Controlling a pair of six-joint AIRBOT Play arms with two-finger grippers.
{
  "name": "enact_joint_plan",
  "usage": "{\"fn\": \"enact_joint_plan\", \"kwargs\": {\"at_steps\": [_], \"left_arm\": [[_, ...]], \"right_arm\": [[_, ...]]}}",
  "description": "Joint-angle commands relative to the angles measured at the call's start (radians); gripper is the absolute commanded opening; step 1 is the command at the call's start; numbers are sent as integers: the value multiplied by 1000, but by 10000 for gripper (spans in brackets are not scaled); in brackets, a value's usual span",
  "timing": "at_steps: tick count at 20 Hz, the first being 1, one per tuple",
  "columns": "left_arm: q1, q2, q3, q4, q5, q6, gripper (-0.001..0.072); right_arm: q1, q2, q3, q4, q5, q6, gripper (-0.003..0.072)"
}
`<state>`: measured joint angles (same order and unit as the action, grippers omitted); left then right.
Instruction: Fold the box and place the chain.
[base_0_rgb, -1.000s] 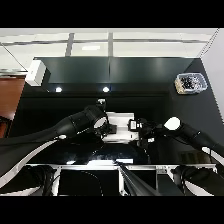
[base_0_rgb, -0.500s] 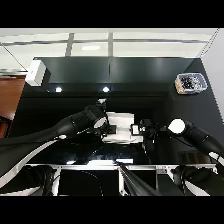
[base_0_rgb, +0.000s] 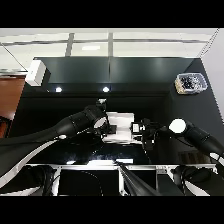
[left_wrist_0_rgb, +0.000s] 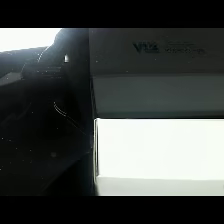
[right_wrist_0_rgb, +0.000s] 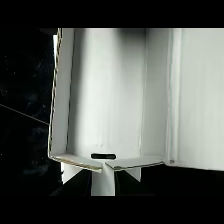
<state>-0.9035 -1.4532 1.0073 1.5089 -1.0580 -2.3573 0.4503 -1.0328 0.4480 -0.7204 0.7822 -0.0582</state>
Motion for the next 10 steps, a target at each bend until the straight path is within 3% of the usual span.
{"fn": "enact_joint_plan", "kwargs": {"at_steps": [1,4,10], "left_arm": [[0,1,1,-2,2,0,28],[0,1,1,-2,2,0,28],[0,1,1,-2,2,0,28]], "right_arm": [[0,-2,0,84,-5,3,159],[0,-24,0,217,-39,3,159],[0,-68,0,234,-48,3,158]]}}
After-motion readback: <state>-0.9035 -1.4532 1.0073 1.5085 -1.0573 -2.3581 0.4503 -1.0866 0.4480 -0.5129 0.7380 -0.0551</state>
